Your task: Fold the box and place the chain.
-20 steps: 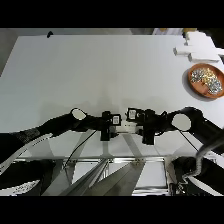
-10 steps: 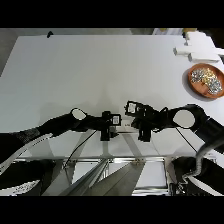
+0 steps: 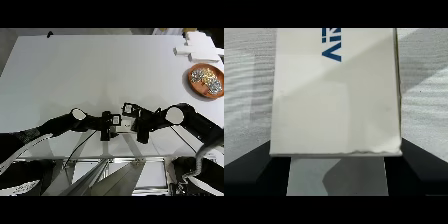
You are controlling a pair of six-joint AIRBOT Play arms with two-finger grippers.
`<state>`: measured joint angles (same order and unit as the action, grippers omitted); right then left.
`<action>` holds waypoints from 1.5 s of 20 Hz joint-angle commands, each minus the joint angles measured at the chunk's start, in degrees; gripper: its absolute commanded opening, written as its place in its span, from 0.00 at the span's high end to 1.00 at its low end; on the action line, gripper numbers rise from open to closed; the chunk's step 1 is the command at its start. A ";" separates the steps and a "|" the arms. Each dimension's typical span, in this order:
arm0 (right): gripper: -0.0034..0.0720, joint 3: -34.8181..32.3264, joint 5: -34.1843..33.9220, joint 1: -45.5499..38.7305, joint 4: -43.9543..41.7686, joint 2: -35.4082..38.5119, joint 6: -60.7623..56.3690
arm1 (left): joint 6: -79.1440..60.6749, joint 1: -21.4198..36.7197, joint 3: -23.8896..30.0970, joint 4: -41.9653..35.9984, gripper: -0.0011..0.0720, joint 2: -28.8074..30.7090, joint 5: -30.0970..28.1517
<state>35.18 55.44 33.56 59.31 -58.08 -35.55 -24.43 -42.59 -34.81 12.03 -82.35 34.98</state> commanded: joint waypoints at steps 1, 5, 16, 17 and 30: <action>0.93 -2.12 0.33 0.02 0.55 -0.28 0.07 | 0.00 0.00 -0.04 0.00 0.54 0.04 -0.02; 0.93 -2.51 -1.16 0.00 0.85 -0.33 0.02 | 0.02 0.00 -0.04 0.00 0.54 0.04 -0.02; 0.93 7.45 5.55 -0.02 14.03 0.24 -19.04 | 0.02 0.00 -0.04 0.00 0.54 0.04 -0.02; 0.93 9.51 7.74 -0.02 18.64 0.24 -25.35 | 0.02 0.00 -0.04 0.00 0.54 0.04 -0.02; 0.93 12.48 35.04 -16.61 41.81 3.30 -55.82 | 0.02 0.00 -0.04 0.00 0.54 0.04 -0.02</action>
<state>47.51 88.20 23.90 99.59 -55.96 -89.34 -24.40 -42.59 -34.81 12.01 -82.32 34.96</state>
